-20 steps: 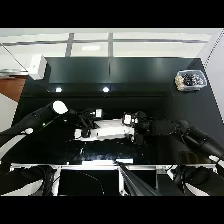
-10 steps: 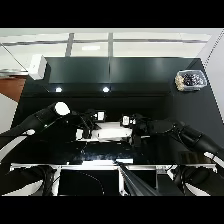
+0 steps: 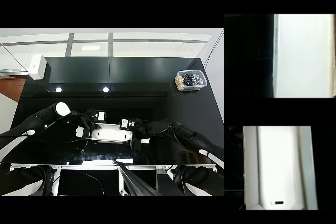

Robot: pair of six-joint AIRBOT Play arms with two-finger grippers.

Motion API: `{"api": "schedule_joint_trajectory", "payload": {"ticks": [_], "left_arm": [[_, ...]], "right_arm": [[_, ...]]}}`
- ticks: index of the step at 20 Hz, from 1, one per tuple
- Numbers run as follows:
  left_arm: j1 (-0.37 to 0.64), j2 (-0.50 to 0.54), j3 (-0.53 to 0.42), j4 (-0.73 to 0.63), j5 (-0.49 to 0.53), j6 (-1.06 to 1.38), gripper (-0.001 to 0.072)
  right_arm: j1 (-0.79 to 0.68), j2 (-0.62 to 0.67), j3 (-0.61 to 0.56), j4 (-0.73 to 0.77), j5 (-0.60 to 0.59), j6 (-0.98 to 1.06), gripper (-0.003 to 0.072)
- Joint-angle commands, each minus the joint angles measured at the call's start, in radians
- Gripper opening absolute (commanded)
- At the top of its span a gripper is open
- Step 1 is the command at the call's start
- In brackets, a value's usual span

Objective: Fold the box and place the chain.

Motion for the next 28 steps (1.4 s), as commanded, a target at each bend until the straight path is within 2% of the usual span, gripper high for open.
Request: {"api": "schedule_joint_trajectory", "payload": {"ticks": [1,21,22,23,24,25,26,27,28], "left_arm": [[-0.001,0.0,0.001,0.0,0.006,-0.001,0.0027],[-0.001,0.0,0.001,0.0,0.006,-0.001,0.0027],[-0.001,0.0,0.001,0.0,0.006,-0.001,0.0027],[-0.001,0.0,0.001,0.0,0.006,-0.001,0.0029],[-0.001,0.0,0.001,0.0,0.006,-0.001,0.0037],[-0.001,0.0,0.001,0.0,0.006,-0.001,0.0171],[0.0,0.001,0.001,0.0,0.006,-0.002,0.0435],[0.001,0.003,0.001,0.001,0.006,-0.009,0.0543],[0.006,0.007,0.005,0.002,0.0,-0.036,0.0555]], "right_arm": [[0.0,-0.015,-0.003,-0.005,0.031,-0.001,0.0696],[0.001,-0.054,-0.002,-0.039,0.079,0.0,0.0694],[0.001,-0.054,-0.003,-0.039,0.078,0.0,0.0587],[0.001,-0.054,-0.003,-0.039,0.078,0.0,0.0524],[0.001,-0.054,-0.003,-0.039,0.078,0.0,0.0523],[0.0,-0.054,-0.002,-0.039,0.078,0.0,0.052],[0.0,-0.054,-0.002,-0.04,0.078,0.0,0.0377],[0.0,-0.054,-0.002,-0.04,0.078,0.0,0.0353],[0.0,-0.054,-0.002,-0.039,0.078,0.0,0.0352]]}}
